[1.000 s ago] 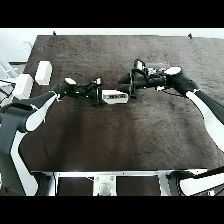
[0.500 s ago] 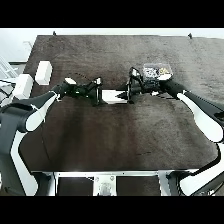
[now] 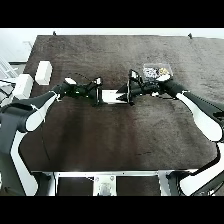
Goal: Fold the box and place the chain.
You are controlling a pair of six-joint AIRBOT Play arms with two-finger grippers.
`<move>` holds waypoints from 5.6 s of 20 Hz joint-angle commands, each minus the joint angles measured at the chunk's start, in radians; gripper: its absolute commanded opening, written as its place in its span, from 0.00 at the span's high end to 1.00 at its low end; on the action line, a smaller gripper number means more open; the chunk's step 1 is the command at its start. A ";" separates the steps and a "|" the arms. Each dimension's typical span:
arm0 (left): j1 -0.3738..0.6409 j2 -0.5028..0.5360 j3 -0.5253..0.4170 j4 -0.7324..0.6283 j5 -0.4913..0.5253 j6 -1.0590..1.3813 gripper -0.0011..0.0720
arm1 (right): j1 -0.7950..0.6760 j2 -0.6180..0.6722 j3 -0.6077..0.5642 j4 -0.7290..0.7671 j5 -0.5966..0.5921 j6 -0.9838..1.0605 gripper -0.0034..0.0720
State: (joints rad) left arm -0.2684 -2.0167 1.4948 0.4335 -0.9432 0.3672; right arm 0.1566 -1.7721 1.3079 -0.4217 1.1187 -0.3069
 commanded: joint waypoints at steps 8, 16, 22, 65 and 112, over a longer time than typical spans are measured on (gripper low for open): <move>0.000 0.000 0.000 0.000 0.000 0.000 0.26 | 0.050 -0.001 0.001 -0.080 -0.142 -0.020 0.47; 0.000 0.000 0.000 0.000 0.000 0.000 0.26 | 0.050 0.000 0.059 -0.080 -0.151 -0.020 0.48; 0.000 0.000 0.000 0.000 0.000 0.000 0.26 | 0.050 0.053 0.071 -0.076 -0.150 -0.019 0.48; 0.000 0.000 0.000 0.000 0.000 0.000 0.26 | 0.079 0.020 0.048 -0.106 -0.191 -0.016 0.77; 0.000 0.000 0.000 -0.008 -0.010 0.000 0.26 | -0.193 0.515 -0.243 0.134 0.055 0.231 0.94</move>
State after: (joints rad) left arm -0.2684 -2.0167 1.4940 0.4286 -0.9466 0.3676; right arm -0.0105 -1.3582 1.1400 -0.2905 1.2465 -0.1150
